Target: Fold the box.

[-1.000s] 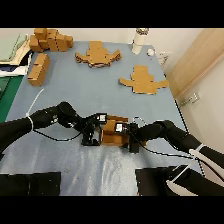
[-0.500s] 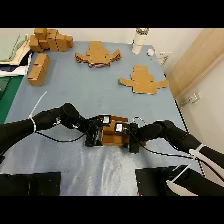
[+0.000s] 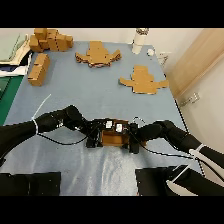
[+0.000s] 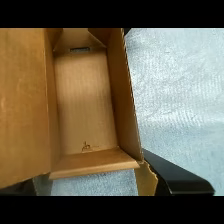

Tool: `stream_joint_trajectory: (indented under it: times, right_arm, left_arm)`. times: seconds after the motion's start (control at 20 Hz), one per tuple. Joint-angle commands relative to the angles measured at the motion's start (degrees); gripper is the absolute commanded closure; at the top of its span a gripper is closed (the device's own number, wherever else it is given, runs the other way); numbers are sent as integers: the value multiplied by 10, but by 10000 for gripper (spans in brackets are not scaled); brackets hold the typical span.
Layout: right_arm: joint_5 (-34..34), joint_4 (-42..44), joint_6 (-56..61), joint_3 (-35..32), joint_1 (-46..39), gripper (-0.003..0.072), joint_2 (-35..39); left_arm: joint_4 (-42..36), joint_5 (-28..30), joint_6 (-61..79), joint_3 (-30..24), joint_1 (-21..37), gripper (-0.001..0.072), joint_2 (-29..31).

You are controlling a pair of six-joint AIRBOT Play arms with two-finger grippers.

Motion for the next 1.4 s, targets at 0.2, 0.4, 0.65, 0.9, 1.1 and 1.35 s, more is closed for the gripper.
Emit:
stream_joint_trajectory:
  times: [0.2,0.4,0.65,0.9,1.1,1.35]
  right_arm:
    - [2,0,0,0,0,215,0]
    - [2,0,0,0,0,215,0]
    - [2,0,0,0,0,215,0]
    - [2,0,0,0,0,215,0]
    - [2,0,0,0,0,215,0]
    - [2,-4,0,0,0,215,0]
  left_arm:
    - [2,26,-1,0,-5,289,0]
    - [2,26,-1,0,-5,290,0]
    - [2,26,-1,0,-5,290,0]
    - [2,26,-1,0,-5,290,0]
    - [2,26,-1,0,-5,290,0]
    - [2,26,-1,0,-5,289,0]
